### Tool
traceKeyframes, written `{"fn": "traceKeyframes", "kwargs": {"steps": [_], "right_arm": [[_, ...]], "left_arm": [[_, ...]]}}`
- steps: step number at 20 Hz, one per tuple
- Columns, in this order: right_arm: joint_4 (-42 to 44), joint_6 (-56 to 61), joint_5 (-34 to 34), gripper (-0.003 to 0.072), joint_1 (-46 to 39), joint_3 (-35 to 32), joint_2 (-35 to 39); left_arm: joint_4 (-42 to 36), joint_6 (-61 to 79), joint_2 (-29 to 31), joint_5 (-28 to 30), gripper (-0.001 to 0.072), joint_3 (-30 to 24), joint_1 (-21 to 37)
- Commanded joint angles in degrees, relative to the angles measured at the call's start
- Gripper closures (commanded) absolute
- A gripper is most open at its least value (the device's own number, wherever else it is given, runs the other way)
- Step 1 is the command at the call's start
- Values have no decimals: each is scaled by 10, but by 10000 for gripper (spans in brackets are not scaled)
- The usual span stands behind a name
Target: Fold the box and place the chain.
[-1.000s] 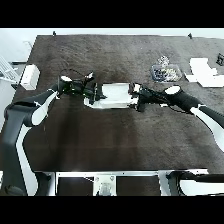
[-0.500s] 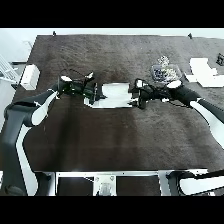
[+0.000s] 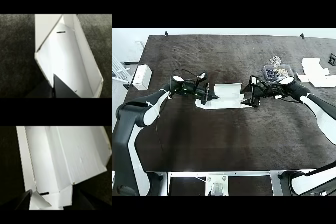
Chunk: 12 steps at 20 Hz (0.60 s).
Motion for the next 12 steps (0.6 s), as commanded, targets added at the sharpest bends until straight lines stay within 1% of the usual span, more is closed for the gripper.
{"fn": "traceKeyframes", "kwargs": {"steps": [1,5,9,12], "right_arm": [[1,0,30,-6,-1,26,-24],[1,-1,63,-6,0,51,-47],[3,-36,84,-6,0,56,-61],[3,-38,103,-6,0,72,-81]], "left_arm": [[3,0,-1,1,686,0,1],[3,2,-1,2,686,0,0],[3,2,-1,2,686,0,1],[3,2,-1,6,686,0,1]]}}
